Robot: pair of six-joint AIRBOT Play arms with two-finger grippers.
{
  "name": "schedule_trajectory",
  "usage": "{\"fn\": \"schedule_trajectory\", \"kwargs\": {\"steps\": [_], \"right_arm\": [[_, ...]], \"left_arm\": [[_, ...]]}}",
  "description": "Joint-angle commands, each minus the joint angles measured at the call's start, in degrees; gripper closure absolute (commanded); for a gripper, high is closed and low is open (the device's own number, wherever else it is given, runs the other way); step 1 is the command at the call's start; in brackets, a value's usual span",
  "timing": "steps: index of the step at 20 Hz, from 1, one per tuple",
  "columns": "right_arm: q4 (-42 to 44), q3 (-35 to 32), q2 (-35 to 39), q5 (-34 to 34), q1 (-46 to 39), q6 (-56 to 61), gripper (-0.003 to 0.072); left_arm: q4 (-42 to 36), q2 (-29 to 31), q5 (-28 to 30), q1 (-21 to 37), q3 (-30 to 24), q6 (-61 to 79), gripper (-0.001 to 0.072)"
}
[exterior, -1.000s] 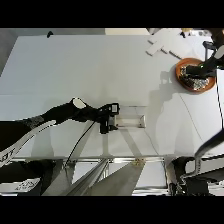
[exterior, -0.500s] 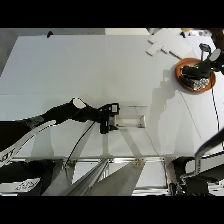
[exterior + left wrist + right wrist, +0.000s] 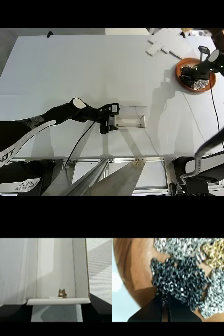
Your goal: Fold the box and place the chain.
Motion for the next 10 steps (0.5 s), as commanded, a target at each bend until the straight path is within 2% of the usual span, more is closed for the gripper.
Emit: {"fn": "schedule_trajectory", "kwargs": {"steps": [1,10], "right_arm": [[0.07,0.04,5.33,2.95,-0.04,-3.54,0.0668],[8.74,0.02,28.98,14.99,-0.04,-10.97,0.0669]], "left_arm": [[0.02,0.04,0.02,0.00,-0.02,0.02,0.0611],[0.02,0.04,0.02,0.00,-0.02,0.02,0.0611]]}}
